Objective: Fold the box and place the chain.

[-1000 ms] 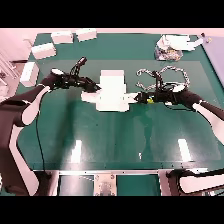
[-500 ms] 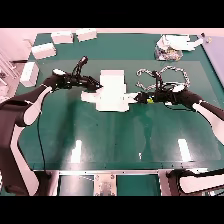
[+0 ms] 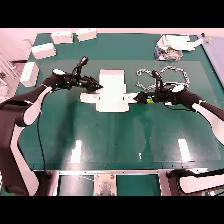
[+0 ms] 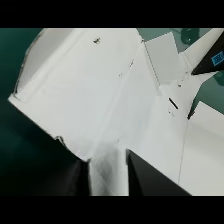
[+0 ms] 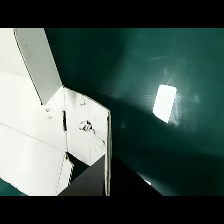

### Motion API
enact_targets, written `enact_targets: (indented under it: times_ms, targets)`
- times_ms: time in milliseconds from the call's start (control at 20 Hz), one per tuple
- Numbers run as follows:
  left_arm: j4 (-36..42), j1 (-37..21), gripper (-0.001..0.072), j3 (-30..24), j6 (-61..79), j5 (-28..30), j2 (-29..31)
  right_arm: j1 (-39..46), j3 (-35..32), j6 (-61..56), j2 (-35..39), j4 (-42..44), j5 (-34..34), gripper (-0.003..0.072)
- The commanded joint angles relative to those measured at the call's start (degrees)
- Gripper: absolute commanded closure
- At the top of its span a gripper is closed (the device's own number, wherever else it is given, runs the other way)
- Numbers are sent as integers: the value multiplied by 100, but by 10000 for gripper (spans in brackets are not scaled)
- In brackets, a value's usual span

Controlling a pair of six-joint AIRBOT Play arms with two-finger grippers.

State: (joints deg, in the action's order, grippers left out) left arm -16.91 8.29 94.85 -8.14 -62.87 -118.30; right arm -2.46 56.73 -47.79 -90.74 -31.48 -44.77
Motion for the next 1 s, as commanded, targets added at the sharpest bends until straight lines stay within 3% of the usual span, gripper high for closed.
enact_targets:
  times_ms: [0, 50, 150, 400, 500, 950]
  targets:
    - [11, 0, 479, 2, 177, -133, -7, -7, -2, 0, 2, 0, -2, 682]
    - [11, 0, 480, 2, 243, -164, -7, -7, -2, 0, 2, 0, -2, 682]
    - [7, 0, 571, 2, 361, -210, -7, -7, -2, 0, 2, 0, -2, 682]
    - [-4, 0, 602, 2, 894, -588, -15, -7, -2, -2, 2, 0, -2, 682]
    - [-4, 0, 681, 2, 1237, -787, -52, -7, -2, -2, 2, 0, 0, 682]
    - [7, 0, 690, 0, 2671, -1115, -90, -7, -2, -2, 2, 0, 0, 681]
